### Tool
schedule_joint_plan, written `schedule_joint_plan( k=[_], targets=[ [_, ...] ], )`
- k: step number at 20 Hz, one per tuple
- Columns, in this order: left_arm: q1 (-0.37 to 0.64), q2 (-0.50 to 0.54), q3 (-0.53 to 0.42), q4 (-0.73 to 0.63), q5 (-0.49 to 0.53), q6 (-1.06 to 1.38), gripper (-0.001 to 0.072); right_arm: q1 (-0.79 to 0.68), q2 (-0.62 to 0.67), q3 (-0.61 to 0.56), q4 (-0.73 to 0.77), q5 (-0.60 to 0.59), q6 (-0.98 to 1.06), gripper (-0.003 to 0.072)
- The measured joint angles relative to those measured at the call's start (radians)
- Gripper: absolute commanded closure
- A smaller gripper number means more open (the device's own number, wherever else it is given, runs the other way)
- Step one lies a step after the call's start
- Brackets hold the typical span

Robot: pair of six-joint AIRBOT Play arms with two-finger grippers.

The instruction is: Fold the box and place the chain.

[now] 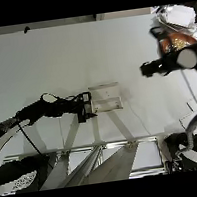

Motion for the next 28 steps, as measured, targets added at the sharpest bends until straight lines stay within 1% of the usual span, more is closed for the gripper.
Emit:
schedule_joint_plan(
  k=[2, 4, 6, 8, 11, 14, 17, 22, 25, 26, 27, 28],
  targets=[
    [0.000, 0.000, 0.000, 0.000, 0.000, 0.000, 0.0499, -0.176, -0.058, 0.058, -0.008, -0.026, -0.082, 0.0287],
    [0.000, 0.000, 0.000, 0.000, 0.000, 0.000, 0.0499, -0.326, -0.147, 0.134, -0.013, -0.038, -0.144, 0.0286],
    [0.000, 0.000, 0.000, 0.000, 0.000, 0.000, 0.0499, -0.437, -0.249, 0.216, -0.014, -0.047, -0.182, 0.0287],
    [0.000, 0.000, 0.000, 0.000, 0.000, 0.000, 0.0499, -0.507, -0.348, 0.292, -0.016, -0.050, -0.203, 0.0287],
    [0.000, 0.000, 0.000, 0.000, 0.000, 0.000, 0.0499, -0.555, -0.478, 0.380, -0.015, -0.053, -0.219, 0.0287],
    [0.000, 0.000, 0.000, 0.000, 0.000, 0.000, 0.0499, -0.574, -0.579, 0.431, -0.016, -0.056, -0.225, 0.0288],
    [0.000, 0.000, 0.000, 0.000, 0.000, 0.000, 0.0499, -0.581, -0.644, 0.451, -0.027, -0.053, -0.228, 0.0288],
    [0.000, 0.000, 0.000, 0.000, 0.000, 0.000, 0.0499, -0.584, -0.698, 0.460, -0.039, -0.024, -0.229, 0.0293],
    [0.000, 0.000, 0.000, 0.000, 0.000, 0.000, 0.0499, -0.584, -0.720, 0.462, -0.048, -0.006, -0.235, 0.0438],
    [0.000, 0.000, 0.000, 0.000, 0.000, 0.000, 0.0499, -0.584, -0.726, 0.462, -0.052, 0.005, -0.236, 0.0512],
    [0.000, 0.000, 0.000, 0.000, 0.000, 0.000, 0.0499, -0.584, -0.729, 0.462, -0.054, 0.005, -0.235, 0.0604],
    [0.000, 0.000, 0.000, 0.000, 0.000, 0.000, 0.0499, -0.584, -0.732, 0.462, -0.054, 0.005, -0.235, 0.0676]
  ],
)
